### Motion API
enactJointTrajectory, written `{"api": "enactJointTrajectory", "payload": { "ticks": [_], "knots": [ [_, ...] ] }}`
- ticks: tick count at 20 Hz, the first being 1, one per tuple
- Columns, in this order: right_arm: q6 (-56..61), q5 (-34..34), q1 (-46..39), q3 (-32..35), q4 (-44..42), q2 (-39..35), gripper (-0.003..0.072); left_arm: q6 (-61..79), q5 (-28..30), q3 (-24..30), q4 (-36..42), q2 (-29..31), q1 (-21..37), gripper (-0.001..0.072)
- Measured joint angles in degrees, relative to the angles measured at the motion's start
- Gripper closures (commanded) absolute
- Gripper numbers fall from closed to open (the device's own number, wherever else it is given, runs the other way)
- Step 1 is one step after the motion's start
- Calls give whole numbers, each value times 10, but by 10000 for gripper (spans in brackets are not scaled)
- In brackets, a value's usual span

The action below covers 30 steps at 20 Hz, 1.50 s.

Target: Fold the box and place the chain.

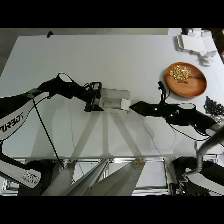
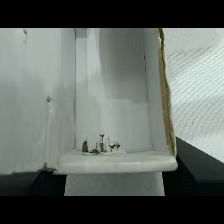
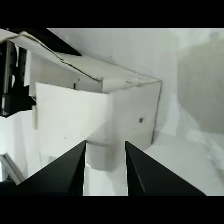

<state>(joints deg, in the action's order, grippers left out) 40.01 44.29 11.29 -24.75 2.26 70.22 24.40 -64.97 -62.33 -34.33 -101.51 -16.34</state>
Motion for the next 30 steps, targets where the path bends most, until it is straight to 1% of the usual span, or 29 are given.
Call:
{"api": "enactJointTrajectory", "payload": {
  "ticks": [2,4,5,7,9,12,16,19,20,21,23,28,29,30],
  "knots": [
    [-9,1,0,0,-9,-3,403,0,0,0,0,0,0,450],
    [-15,0,1,0,-14,-5,319,0,0,0,0,0,0,450],
    [-16,-3,3,0,-15,-5,263,0,0,0,0,0,0,450],
    [-18,-21,15,-2,-14,-6,256,0,0,0,0,0,0,450],
    [-5,-55,33,-11,7,-6,254,0,0,0,0,0,0,450],
    [53,-103,61,-43,63,-6,255,0,0,0,0,0,0,450],
    [172,-135,93,-83,161,-3,255,0,0,0,0,0,0,450],
    [254,-144,118,-99,237,6,255,0,0,0,0,0,0,450],
    [280,-153,128,-104,263,10,259,0,0,0,0,0,0,450],
    [304,-163,136,-106,289,13,283,0,0,0,0,0,0,450],
    [348,-189,150,-111,336,17,285,0,0,0,0,0,0,450],
    [445,-217,163,-130,457,26,288,0,0,0,0,0,0,450],
    [463,-216,164,-135,479,27,281,0,0,0,0,0,0,450],
    [475,-217,164,-141,494,28,240,0,0,0,0,0,0,450]
  ]
}}
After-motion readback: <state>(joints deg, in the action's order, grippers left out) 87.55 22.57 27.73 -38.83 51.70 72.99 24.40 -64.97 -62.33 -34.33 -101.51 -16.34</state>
